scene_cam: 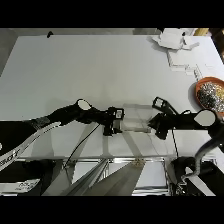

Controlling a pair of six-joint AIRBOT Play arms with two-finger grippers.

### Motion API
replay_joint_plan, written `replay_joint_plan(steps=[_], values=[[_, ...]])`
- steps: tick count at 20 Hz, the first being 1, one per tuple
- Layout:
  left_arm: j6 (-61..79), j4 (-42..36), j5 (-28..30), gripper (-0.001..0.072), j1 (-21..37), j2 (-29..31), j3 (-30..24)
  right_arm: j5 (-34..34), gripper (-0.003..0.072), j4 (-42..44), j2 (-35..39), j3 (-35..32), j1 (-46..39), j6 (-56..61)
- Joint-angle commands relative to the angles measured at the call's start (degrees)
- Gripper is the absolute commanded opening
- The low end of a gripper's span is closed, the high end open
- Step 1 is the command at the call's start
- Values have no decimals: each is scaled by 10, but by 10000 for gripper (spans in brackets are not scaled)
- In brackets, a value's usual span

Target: Fold the box and place the chain.

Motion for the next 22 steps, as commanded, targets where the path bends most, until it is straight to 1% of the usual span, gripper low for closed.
replay_joint_plan(steps=[1,2,3,5,7,9,12,16,22], values=[[1,0,0,313,0,0,0,38,74,-158,26,55,-3,279],[1,0,0,313,0,0,0,42,43,-193,26,63,-20,326],[1,0,0,313,0,0,0,42,43,-206,26,64,-46,366],[1,0,0,313,0,0,0,44,38,-202,24,64,-111,429],[1,0,0,313,0,0,0,43,17,-202,12,64,-161,458],[1,0,0,313,0,0,0,47,17,-203,-20,64,-185,469],[1,0,0,313,0,0,0,56,17,-184,-91,55,-188,470],[1,0,0,313,0,0,0,67,17,-103,-178,51,-185,458],[1,0,0,313,0,0,0,68,17,-94,-224,48,-148,453]])
